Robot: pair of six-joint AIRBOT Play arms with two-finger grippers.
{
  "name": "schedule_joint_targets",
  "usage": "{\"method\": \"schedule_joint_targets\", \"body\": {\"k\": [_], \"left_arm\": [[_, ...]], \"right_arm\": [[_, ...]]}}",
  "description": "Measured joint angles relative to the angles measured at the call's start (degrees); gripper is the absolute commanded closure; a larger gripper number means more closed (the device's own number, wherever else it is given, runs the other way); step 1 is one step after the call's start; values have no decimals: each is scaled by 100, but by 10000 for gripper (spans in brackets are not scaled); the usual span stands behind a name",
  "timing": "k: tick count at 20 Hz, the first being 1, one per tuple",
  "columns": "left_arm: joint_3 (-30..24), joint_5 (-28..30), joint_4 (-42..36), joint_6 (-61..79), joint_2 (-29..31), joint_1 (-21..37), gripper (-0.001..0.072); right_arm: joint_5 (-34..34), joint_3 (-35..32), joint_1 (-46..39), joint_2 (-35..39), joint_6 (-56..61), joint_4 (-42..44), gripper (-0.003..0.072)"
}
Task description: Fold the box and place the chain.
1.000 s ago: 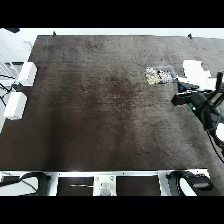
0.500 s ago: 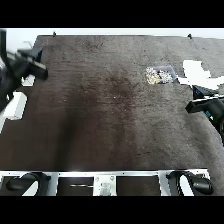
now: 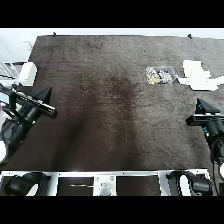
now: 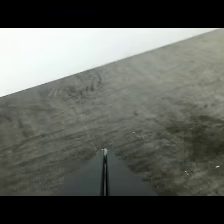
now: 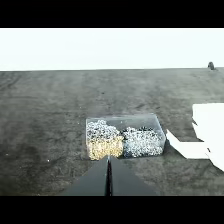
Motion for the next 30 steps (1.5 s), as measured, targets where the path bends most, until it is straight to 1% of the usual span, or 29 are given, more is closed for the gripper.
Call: {"method": "schedule_joint_targets", "body": {"k": [3,5,6,7,10,12,13,14,15,20,22,25,30], "left_arm": [[-94,-72,-4,-55,87,-39,693],[-118,-317,-4,-105,114,-52,691],[-129,-533,-4,-212,118,-55,691],[-138,-883,-2,-354,120,-59,692],[-144,-2162,4,-704,129,-66,692],[-144,-2680,24,-791,129,-72,692],[-144,-2756,26,-807,131,-72,692],[-146,-2715,33,-822,131,-72,692],[-149,-2516,37,-820,129,-68,692],[-149,-898,31,-780,129,-61,692],[-149,-442,31,-776,131,-61,692],[-149,-83,31,-767,131,-61,692],[-149,118,37,-758,129,-61,692]], "right_arm": [[-142,-280,7,118,50,-4,681],[-177,-376,63,153,74,-4,680],[-188,-404,105,164,76,-4,680],[-197,-426,151,173,76,-4,679],[-219,-461,240,184,85,-4,678],[-221,-474,271,188,87,-4,678],[-221,-476,280,186,90,-4,678],[-221,-476,297,188,98,-4,678],[-223,-479,319,188,127,-4,678],[-295,-479,785,188,249,-4,678],[-369,-479,960,188,267,-26,678],[-555,-479,1082,188,273,-46,678],[-678,-483,1139,188,275,-57,677]]}}
